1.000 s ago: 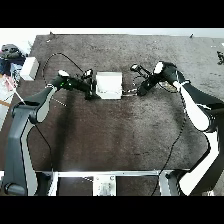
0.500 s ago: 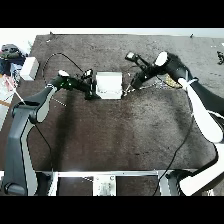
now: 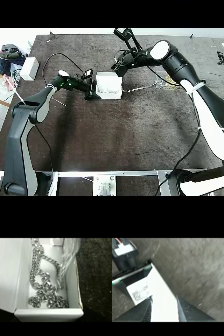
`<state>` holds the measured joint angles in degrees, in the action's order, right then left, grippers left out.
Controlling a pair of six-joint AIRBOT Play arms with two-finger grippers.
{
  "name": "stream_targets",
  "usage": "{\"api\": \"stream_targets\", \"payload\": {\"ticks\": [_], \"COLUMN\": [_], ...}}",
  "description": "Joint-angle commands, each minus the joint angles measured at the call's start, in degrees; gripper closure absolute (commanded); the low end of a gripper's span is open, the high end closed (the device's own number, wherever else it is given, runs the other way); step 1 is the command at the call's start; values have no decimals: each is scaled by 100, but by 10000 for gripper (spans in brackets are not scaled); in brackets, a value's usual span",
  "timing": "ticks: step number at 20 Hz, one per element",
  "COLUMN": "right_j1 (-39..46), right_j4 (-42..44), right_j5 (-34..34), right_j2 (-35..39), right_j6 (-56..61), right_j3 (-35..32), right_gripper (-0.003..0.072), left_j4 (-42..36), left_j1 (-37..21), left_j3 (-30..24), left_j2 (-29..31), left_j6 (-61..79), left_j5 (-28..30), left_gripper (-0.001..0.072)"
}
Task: Fold the box and place the chain.
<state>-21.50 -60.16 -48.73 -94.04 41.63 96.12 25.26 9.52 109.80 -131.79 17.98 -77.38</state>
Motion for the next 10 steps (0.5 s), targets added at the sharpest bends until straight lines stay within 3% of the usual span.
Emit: {"api": "stream_targets", "payload": {"ticks": [1,3,5,8,10], "right_j1": [155,625,1196,1845,2114], "right_j4": [-710,-776,-778,-780,-844], "right_j5": [-361,-951,-1128,-643,101], "right_j2": [-109,-98,4,116,116], "right_j6": [1106,2013,2922,3888,4409], "right_j3": [-4,-63,-518,-1569,-2153], "right_gripper": [346,347,349,347,346], "left_j4": [0,0,0,0,0], "left_j1": [-4,-4,-4,-4,-4], "left_j3": [2,2,2,2,2], "left_j2": [0,0,0,0,0], "left_j6": [-2,0,0,0,0], "left_j5": [0,0,0,0,0], "left_gripper": [373,373,373,373,373]}}
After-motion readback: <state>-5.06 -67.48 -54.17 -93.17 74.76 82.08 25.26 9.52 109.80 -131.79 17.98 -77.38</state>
